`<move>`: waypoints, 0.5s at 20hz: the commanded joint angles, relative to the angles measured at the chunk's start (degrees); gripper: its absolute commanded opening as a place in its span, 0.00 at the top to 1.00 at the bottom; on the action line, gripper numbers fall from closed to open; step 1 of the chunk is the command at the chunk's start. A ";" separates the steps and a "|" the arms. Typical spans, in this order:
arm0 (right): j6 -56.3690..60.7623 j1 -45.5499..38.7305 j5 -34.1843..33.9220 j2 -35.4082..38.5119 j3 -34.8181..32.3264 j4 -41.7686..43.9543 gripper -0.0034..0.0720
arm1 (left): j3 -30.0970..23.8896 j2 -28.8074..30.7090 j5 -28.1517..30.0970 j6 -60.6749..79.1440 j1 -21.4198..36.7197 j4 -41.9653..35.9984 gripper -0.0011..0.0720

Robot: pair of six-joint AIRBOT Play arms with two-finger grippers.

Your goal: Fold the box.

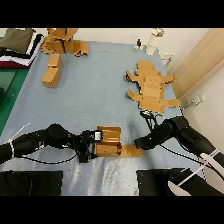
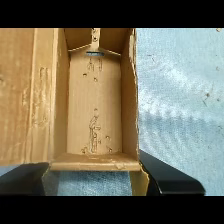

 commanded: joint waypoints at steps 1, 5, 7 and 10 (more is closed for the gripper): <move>-5.01 -0.37 3.02 -2.56 -0.79 8.90 0.95 | 0.04 0.02 0.02 0.00 0.02 0.00 0.37; -8.13 -0.37 2.40 -2.47 -0.79 15.45 0.95 | 0.04 0.02 0.02 0.00 0.02 0.00 0.37; -9.14 -0.37 1.29 -1.88 -0.76 18.51 0.95 | 0.04 0.02 0.02 0.00 0.02 0.00 0.37; -9.25 -0.37 -0.17 1.40 -0.63 19.34 0.95 | 0.04 0.02 0.02 0.00 0.02 0.00 0.37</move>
